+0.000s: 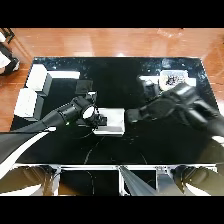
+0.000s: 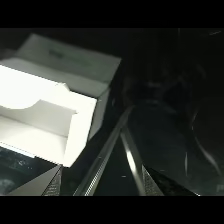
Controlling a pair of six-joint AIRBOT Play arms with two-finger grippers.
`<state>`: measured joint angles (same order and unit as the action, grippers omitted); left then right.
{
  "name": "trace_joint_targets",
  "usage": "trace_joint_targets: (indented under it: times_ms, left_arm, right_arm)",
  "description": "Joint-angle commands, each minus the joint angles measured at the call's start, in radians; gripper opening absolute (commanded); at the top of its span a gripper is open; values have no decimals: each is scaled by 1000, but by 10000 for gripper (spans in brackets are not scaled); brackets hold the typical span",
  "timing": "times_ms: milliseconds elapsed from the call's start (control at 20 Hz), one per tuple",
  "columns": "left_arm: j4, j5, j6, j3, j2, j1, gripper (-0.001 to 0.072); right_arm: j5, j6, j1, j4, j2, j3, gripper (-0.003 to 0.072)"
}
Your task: Fold the box and place the chain.
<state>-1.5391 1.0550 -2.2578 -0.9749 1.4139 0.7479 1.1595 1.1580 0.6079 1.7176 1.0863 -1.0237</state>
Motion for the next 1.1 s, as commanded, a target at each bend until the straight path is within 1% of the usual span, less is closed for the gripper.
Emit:
trace_joint_targets:
  times_ms: [0, 150, 200, 250, 400, 450, 600, 700, 850, 950, 1050]
  left_arm:
    - [3, -4, 0, -1, 0, 0, 21]
    - [3, -7, 0, -1, 0, 0, 22]
    - [3, -11, 0, -1, 0, 0, 21]
    - [3, -12, 0, -1, 0, 0, 22]
    - [3, -27, 0, -1, 0, 0, 21]
    - [3, -32, 0, -1, 0, 0, 22]
    - [8, -38, 0, -1, 0, 0, 22]
    - [18, -50, 0, -1, 0, 0, 21]
    - [38, -56, 0, -1, 0, 0, 22]
    - [38, -52, 0, -1, 0, 0, 21]
    - [38, -48, 0, -1, 0, 0, 22]
  right_arm:
    - [22, 31, -123, -88, -113, 0, 585]
    - [-68, -29, -244, -314, -117, 1, 587]
    - [-123, -38, -291, -352, -113, 1, 689]
    - [-180, -27, -339, -353, -105, 1, 720]
    - [-346, -38, -475, -321, -31, 0, 720]
    - [-378, -56, -518, -305, 11, -8, 720]
    - [-376, -130, -624, -297, 201, -115, 720]
    - [-329, -132, -665, -298, 355, -253, 720]
    - [-209, -125, -689, -298, 557, -479, 711]
    - [-180, -106, -689, -299, 640, -572, 573]
    - [-171, -107, -689, -303, 689, -617, 574]
